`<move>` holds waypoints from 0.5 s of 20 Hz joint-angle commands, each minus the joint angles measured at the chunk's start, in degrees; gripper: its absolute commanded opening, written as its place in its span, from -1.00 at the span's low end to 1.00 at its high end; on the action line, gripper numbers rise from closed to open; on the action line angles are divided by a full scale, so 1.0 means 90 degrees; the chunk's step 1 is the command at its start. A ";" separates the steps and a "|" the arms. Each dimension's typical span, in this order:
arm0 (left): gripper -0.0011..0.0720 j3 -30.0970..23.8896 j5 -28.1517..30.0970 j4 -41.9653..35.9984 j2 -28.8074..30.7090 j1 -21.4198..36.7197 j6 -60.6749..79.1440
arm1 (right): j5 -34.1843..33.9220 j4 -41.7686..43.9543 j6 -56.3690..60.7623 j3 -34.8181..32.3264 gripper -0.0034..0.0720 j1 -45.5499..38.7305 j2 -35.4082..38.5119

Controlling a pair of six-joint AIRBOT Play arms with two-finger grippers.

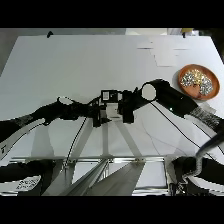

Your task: Fold the box and place the chain.

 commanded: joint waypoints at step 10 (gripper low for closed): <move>-0.93 0.0000 -0.0022 0.0005 0.0005 -0.0005 0.0002 | 0.0294 -0.0376 0.0000 -0.0070 -0.03 -0.0024 0.0512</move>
